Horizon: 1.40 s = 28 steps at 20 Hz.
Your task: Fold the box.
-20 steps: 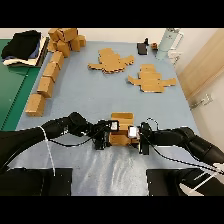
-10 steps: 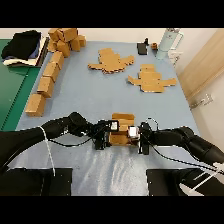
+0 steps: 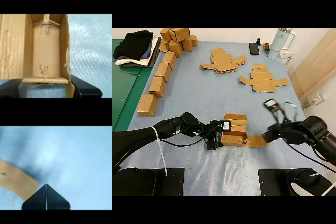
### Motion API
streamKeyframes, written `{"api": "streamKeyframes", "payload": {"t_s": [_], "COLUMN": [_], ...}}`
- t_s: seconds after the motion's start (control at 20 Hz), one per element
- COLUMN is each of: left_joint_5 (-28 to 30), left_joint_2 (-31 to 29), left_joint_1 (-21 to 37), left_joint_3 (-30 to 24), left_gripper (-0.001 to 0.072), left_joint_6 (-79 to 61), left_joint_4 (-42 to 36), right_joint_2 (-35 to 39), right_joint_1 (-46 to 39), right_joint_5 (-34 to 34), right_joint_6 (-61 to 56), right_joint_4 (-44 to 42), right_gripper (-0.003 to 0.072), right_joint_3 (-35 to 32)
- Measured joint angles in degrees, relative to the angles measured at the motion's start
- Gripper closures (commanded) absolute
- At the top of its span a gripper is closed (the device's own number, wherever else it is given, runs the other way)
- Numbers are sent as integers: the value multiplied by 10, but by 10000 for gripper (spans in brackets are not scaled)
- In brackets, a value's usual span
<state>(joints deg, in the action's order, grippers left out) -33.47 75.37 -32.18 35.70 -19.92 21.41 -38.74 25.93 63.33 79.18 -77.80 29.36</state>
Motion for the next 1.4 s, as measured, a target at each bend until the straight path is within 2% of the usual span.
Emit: {"api": "streamKeyframes", "payload": {"t_s": [0.05, 0.15, 0.35, 0.45, 0.6, 0.9, 0.95, 1.0, 1.05, 1.1, 1.4], "left_joint_5": [0, 0, 0, 0, 0, 0, 0, 0, 0, 0, 0], "left_joint_2": [0, 0, 0, 0, 0, 0, 0, 0, 0, 0, 0], "left_joint_1": [0, 0, 0, 0, 0, 0, 0, 0, 0, 0, 0], "left_joint_3": [0, 0, 0, 0, 0, 0, 0, 0, 0, 0, 0], "left_gripper": [94, 94, 94, 94, 94, 94, 94, 94, 94, 94, 94], "left_joint_6": [0, 0, 0, 0, 0, 0, 0, 0, 0, 0, 0], "left_joint_4": [0, 0, 0, 0, 0, 0, 0, 0, 0, 0, 0], "right_joint_2": [-6, -27, -71, -82, -90, -93, -93, -94, -94, -94, -94], "right_joint_1": [-19, -53, -72, -68, -52, -26, -24, -23, -22, -21, -20], "right_joint_5": [14, 18, -52, -81, -110, -132, -130, -125, -120, -117, -101], "right_joint_6": [-45, -82, -18, 20, 54, 82, 84, 85, 87, 88, 72], "right_joint_4": [4, -43, -227, -293, -346, -377, -379, -380, -378, -376, -368], "right_gripper": [682, 683, 683, 683, 682, 679, 660, 551, 342, 296, 319], "right_joint_3": [-7, -28, -59, -65, -69, -54, -46, -37, -27, -18, 9]}}
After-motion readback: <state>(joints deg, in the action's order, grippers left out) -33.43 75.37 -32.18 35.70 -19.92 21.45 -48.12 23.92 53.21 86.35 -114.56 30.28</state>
